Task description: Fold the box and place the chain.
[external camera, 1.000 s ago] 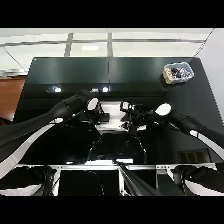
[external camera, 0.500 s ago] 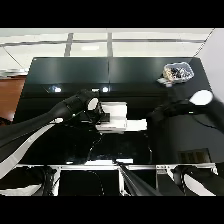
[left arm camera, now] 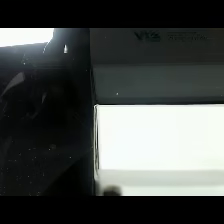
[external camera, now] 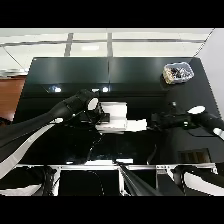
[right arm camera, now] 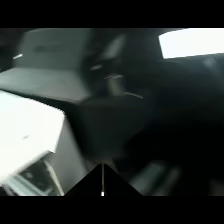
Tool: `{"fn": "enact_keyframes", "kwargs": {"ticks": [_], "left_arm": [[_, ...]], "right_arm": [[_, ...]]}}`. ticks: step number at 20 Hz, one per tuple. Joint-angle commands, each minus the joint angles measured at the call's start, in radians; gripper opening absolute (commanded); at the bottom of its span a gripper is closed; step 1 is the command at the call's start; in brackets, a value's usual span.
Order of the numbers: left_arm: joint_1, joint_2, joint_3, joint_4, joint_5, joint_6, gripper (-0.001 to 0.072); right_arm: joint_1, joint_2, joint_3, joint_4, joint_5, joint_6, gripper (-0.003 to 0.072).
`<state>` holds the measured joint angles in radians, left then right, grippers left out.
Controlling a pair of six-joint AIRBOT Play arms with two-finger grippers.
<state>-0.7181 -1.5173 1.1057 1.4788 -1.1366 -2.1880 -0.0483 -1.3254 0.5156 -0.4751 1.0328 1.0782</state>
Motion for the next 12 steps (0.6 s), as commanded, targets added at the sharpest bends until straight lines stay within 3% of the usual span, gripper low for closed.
{"fn": "enact_keyframes", "kwargs": {"ticks": [1,2,3,4,5,7,10,12], "left_arm": [[0.000,0.000,0.001,0.001,0.001,0.000,0.0027],[0.000,0.000,0.001,0.001,0.001,0.000,0.0026],[0.000,0.000,0.001,0.000,0.001,0.000,0.0027],[0.000,0.000,0.001,0.001,0.001,0.000,0.0027],[0.000,0.000,0.001,0.001,0.001,0.000,0.0027],[0.000,0.000,0.001,0.001,0.001,0.000,0.0027],[0.000,0.000,0.001,0.001,0.001,0.000,0.0027],[0.000,0.000,0.001,0.001,0.001,0.000,0.0027]], "right_arm": [[0.143,-0.094,0.036,0.171,-0.045,-0.073,0.0023],[0.161,-0.094,0.067,0.157,-0.029,-0.074,0.0024],[0.164,-0.094,0.107,0.137,0.010,-0.074,0.0086],[0.164,-0.094,0.145,0.114,0.055,-0.074,0.0378],[0.164,-0.094,0.182,0.089,0.101,-0.074,0.0547],[0.165,-0.094,0.232,0.069,0.167,-0.072,0.0547],[0.188,-0.094,0.261,0.053,0.176,-0.026,0.0546],[0.225,-0.094,0.270,0.050,0.174,-0.009,0.0468]]}}
